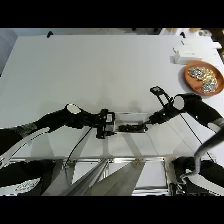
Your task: Fold the box and place the chain.
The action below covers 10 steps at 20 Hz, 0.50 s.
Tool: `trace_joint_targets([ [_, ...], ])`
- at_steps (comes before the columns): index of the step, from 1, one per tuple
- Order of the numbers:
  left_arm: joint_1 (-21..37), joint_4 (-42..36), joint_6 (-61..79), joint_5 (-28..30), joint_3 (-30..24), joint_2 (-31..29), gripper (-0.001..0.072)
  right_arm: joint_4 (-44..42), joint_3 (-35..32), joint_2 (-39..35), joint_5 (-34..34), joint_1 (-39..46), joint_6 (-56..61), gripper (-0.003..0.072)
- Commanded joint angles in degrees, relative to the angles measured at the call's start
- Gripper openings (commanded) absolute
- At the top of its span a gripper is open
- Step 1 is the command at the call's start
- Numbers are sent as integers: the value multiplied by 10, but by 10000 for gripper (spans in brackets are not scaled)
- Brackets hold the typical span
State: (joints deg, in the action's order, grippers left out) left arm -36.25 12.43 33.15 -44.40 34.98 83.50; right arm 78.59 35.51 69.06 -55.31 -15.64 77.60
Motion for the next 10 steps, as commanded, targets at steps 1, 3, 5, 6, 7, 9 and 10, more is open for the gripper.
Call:
trace_joint_targets([
  [1, 0, 0, 0, 0, 0, 0, 208, -10, 9, -9, -19, -1, -8, 14],
  [3, 0, 0, 0, 0, 0, 0, 208, -10, 30, -42, -56, -1, -11, 14],
  [5, 0, 0, 0, 0, 0, 0, 208, -9, 56, -92, -98, -1, -11, 13],
  [6, 0, 0, 0, 0, 0, 0, 208, -9, 66, -121, -122, -1, -11, 13],
  [7, 0, 0, 0, 0, 0, 0, 208, -10, 74, -148, -145, -1, -11, 13],
  [9, 0, 0, 0, 0, 0, 0, 208, -24, 80, -203, -185, -1, -11, 13],
  [10, 0, 0, 0, 0, 0, 0, 208, -45, 81, -229, -197, -1, -12, 13],
])
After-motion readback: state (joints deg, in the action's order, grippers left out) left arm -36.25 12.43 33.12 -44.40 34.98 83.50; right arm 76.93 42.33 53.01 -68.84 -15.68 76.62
